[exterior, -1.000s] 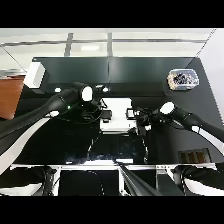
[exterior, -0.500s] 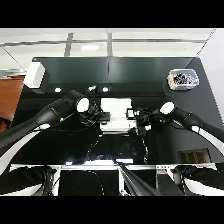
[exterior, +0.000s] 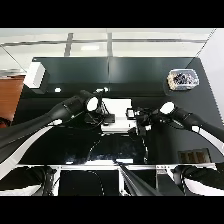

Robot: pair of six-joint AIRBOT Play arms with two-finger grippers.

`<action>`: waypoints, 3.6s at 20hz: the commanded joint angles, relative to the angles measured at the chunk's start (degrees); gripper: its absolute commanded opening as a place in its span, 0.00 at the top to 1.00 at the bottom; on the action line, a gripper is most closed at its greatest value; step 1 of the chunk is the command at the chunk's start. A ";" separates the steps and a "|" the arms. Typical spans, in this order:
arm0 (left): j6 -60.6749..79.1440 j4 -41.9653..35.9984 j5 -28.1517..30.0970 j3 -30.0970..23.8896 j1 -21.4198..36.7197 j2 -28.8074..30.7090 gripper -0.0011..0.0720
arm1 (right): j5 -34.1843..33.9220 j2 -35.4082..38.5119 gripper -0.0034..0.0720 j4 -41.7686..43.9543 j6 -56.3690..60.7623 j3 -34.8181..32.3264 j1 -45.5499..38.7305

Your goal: Fold the box and place the chain.

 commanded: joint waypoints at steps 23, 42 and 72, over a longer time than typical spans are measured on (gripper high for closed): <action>-10.38 8.94 -8.98 5.53 -2.23 -4.48 0.68 | -0.02 0.04 0.55 0.02 0.00 0.02 0.04; -11.26 8.70 -8.35 5.55 -2.23 -4.70 0.42 | -0.02 0.02 0.55 0.02 0.00 0.02 0.04; -10.12 8.22 -7.23 5.55 -2.29 -6.19 0.95 | -0.02 0.04 0.55 0.02 0.00 0.02 0.04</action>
